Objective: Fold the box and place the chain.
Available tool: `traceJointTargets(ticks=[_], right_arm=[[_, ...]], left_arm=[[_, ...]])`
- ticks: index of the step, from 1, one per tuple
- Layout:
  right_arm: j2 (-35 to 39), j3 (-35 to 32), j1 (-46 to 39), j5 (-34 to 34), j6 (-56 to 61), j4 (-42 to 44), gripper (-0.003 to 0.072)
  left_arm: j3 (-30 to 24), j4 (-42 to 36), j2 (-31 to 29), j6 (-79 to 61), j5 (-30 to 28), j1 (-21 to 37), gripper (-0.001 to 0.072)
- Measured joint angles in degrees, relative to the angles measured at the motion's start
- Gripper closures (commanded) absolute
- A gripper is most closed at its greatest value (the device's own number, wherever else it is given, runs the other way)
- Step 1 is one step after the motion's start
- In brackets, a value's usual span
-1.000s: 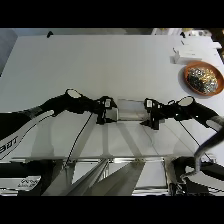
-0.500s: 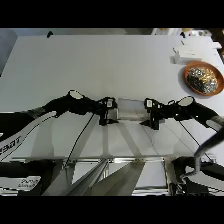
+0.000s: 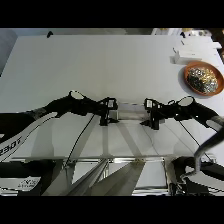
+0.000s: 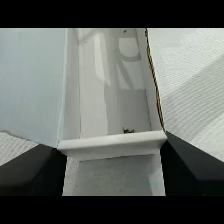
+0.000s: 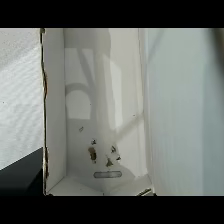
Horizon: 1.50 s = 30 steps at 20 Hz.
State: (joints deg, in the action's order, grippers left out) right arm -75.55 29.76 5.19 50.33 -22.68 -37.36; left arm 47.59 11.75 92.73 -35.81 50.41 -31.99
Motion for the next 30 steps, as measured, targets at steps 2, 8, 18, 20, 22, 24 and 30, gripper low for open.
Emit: traceJointTargets(ticks=[2,8,18,20,22,24,30], right_arm=[[0.0,0.0,0.0,0.0,0.0,0.0,0.0347],[0.0,0.0,0.0,0.0,0.1,0.0,0.0347],[0.0,0.0,0.0,0.0,0.1,0.0,0.0347],[0.0,0.0,0.0,0.0,0.1,0.0,0.0348],[0.0,0.0,0.0,-0.1,0.1,0.0,0.0348],[0.0,0.0,0.0,-0.2,0.1,0.1,0.0266],[0.2,0.0,0.0,0.0,0.2,0.0,-0.0008]], left_arm=[[0.0,-0.1,0.0,0.0,-0.1,-0.1,0.0606],[0.0,-0.3,0.0,0.0,-0.1,-0.2,0.0606],[0.0,-0.4,0.0,0.0,0.0,-0.2,0.0606],[0.0,-0.4,0.0,0.0,0.0,-0.2,0.0606],[0.0,-0.4,0.0,0.0,0.0,-0.2,0.0606],[0.0,-0.4,0.0,0.0,0.0,-0.2,0.0606],[0.0,-0.8,0.0,0.0,0.1,-0.3,0.0606]])
